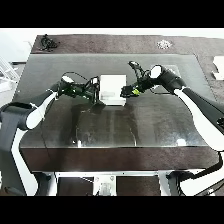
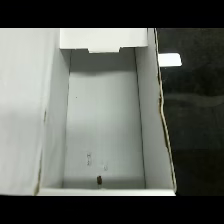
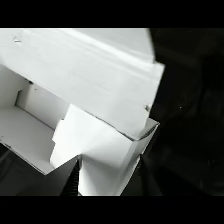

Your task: Fold the box and place the chain.

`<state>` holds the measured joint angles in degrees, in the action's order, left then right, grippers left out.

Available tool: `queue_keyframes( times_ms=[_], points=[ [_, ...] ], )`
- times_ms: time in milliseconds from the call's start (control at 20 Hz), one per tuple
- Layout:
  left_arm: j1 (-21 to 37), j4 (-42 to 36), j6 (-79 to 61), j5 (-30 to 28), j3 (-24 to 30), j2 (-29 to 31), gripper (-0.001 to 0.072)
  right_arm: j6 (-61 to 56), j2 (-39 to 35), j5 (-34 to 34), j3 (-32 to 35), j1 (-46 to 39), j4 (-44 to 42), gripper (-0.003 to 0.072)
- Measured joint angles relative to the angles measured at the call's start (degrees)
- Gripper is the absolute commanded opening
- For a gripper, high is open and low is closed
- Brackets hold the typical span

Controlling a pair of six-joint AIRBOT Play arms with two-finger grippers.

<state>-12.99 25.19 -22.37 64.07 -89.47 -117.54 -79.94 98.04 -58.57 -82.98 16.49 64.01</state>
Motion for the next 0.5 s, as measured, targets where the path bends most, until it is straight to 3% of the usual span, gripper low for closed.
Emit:
queue_keyframes(
  times_ms=[500],
  points=[
    [-0.1, 0.0, 0.0, 0.0, 0.0, 0.0, 0.0459, -20.3, 2.2, 0.8, -2.6, 6.0, 17.5, 0.0418]
  ],
)
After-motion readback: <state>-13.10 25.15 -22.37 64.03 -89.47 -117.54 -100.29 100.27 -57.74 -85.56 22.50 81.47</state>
